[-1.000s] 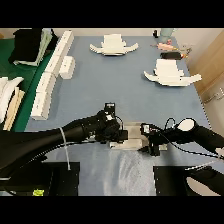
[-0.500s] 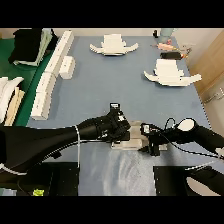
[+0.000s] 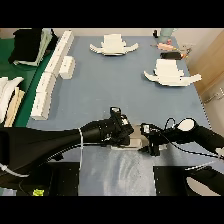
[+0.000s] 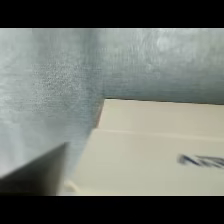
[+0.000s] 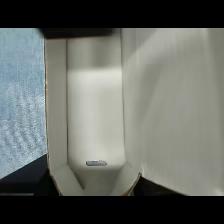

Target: Fold the box.

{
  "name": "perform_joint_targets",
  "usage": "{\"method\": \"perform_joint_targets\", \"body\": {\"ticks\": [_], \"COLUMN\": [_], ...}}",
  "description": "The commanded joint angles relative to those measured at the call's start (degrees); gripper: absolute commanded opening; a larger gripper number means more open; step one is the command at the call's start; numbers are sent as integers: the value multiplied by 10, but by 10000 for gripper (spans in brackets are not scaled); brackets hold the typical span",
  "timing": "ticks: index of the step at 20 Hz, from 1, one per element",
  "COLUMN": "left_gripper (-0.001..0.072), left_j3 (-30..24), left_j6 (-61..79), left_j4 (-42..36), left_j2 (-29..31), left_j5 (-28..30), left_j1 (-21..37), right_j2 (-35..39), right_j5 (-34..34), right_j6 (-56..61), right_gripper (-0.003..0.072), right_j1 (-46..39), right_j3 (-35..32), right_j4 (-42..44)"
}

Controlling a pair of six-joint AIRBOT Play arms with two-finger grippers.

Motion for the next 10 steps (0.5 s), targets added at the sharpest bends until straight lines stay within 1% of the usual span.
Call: {"method": "perform_joint_targets", "body": {"ticks": [1,4,7,9,10], "left_gripper": [683,683,683,682,682], "left_j3": [21,56,91,112,120], "left_j6": [9,31,62,95,109], "left_j4": [8,16,23,33,47], "left_j2": [0,1,15,34,45], "left_j5": [-40,-87,-134,-183,-219], "left_j1": [2,2,4,12,19], "right_j2": [0,0,0,0,0], "right_j5": [0,0,0,0,0], "right_j6": [0,0,0,0,0], "right_gripper": [545,545,545,545,545], "right_j1": [0,0,0,0,0], "right_j3": [0,0,0,0,0], "right_j4": [0,0,0,0,0]}}
